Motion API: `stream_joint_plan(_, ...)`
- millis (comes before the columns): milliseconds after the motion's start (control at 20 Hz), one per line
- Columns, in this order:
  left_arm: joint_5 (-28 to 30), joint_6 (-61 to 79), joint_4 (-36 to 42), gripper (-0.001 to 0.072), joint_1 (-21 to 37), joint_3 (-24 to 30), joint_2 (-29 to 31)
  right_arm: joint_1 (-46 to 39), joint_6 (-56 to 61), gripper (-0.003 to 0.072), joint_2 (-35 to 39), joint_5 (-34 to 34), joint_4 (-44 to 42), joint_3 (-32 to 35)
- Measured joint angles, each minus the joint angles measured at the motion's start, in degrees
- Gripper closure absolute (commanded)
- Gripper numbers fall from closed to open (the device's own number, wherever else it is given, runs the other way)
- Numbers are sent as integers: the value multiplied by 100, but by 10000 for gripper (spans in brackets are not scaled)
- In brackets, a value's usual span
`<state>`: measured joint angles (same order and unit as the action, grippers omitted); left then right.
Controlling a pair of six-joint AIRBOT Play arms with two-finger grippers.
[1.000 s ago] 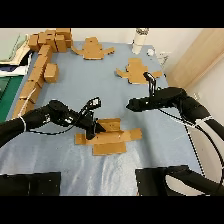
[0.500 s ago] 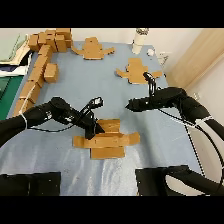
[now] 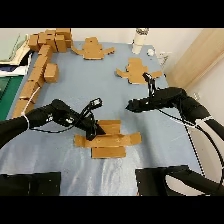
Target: Fold the box.
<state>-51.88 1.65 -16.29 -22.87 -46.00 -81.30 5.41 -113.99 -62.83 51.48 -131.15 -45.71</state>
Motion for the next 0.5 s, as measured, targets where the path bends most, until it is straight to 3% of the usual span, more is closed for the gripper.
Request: stream_joint_plan(500,39,2,37,695,39,0,94,0,0,682,-2,42,61,0)
